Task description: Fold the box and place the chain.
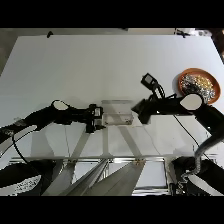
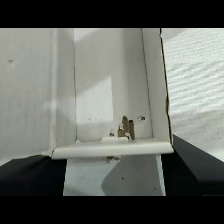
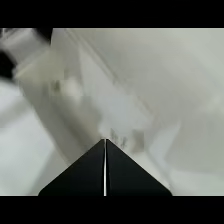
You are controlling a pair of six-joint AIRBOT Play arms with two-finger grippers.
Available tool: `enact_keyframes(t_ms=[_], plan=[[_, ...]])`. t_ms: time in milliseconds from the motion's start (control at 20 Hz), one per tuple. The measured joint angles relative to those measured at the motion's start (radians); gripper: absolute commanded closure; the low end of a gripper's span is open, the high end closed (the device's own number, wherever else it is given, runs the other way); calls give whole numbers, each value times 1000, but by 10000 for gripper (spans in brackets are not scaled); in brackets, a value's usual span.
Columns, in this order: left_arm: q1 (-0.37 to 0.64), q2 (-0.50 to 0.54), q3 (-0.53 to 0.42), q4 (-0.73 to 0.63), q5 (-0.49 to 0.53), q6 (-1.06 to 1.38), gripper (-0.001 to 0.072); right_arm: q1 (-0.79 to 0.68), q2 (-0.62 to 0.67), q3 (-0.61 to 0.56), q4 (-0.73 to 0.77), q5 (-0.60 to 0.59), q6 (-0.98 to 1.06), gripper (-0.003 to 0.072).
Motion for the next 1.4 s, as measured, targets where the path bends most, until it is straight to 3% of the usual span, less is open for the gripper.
enact_keyframes(t_ms=[100, 200, 250, 350, 700, 1000, 1150, 1400], plan=[[0, 0, 0, 0, 0, 0, 456, -31, 14, 1, -173, 133, -27, 663], [0, 0, 0, 0, 0, 0, 456, -45, 19, 1, -261, 175, -101, 493], [0, 0, 0, 0, 0, 0, 456, -50, 19, 1, -280, 171, -154, 491], [0, 0, 0, 0, -1, 0, 456, -56, 8, 1, -277, 132, -256, 521], [0, 0, 0, 0, -1, 0, 456, 15, -121, 2, -216, 52, -484, 523], [0, 0, 0, 0, -1, 0, 456, 97, -199, 2, -207, -35, -539, 541], [0, 0, 0, 0, -1, 0, 456, 107, -209, 2, -192, -68, -546, 637], [0, 0, 0, 0, -1, 0, 456, 112, -214, 2, -113, -96, -550, 637]])
